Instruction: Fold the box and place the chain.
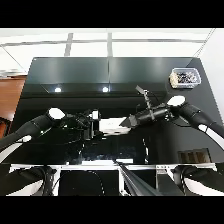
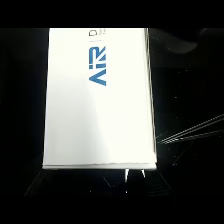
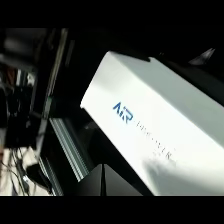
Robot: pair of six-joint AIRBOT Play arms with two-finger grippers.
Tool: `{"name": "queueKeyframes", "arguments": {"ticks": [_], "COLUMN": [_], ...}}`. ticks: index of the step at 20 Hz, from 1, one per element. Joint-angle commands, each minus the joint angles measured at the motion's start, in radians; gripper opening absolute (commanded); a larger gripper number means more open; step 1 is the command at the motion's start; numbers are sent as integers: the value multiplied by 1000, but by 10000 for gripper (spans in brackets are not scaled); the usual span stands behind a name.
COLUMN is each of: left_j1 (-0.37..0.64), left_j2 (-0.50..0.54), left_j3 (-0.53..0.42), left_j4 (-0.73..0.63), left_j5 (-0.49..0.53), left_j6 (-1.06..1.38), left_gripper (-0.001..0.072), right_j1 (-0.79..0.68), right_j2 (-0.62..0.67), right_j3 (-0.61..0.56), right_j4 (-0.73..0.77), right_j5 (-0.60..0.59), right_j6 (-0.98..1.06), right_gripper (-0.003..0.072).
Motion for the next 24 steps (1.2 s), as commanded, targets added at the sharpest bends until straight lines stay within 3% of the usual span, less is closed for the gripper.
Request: {"name": "queueKeyframes", "arguments": {"ticks": [1, 8, 13, 15, 17, 20, 24], "left_j1": [0, 0, 0, 0, 0, 0, 0], "left_j2": [0, 0, 0, 0, 0, 0, 2], "left_j3": [0, 0, 0, 0, 0, 0, 1], "left_j4": [0, 0, -2, -2, -10, -9, -5], "left_j5": [0, 0, 0, 0, 1, 3, 6], "left_j6": [0, 0, 0, 0, 0, 0, -2], "left_gripper": [369, 370, 370, 370, 369, 370, 383], "right_j1": [15, 15, 15, 12, -12, -108, -259], "right_j2": [-45, -73, -71, -61, -25, 88, 285], "right_j3": [-16, -16, -14, 13, 74, 132, 116], "right_j4": [57, -94, -95, -98, -130, -296, -653], "right_j5": [-77, -127, -129, -70, 64, 237, 252], "right_j6": [32, 127, 108, 99, 93, 134, 321], "right_gripper": [4, 11, 11, 11, 12, 11, 11]}}
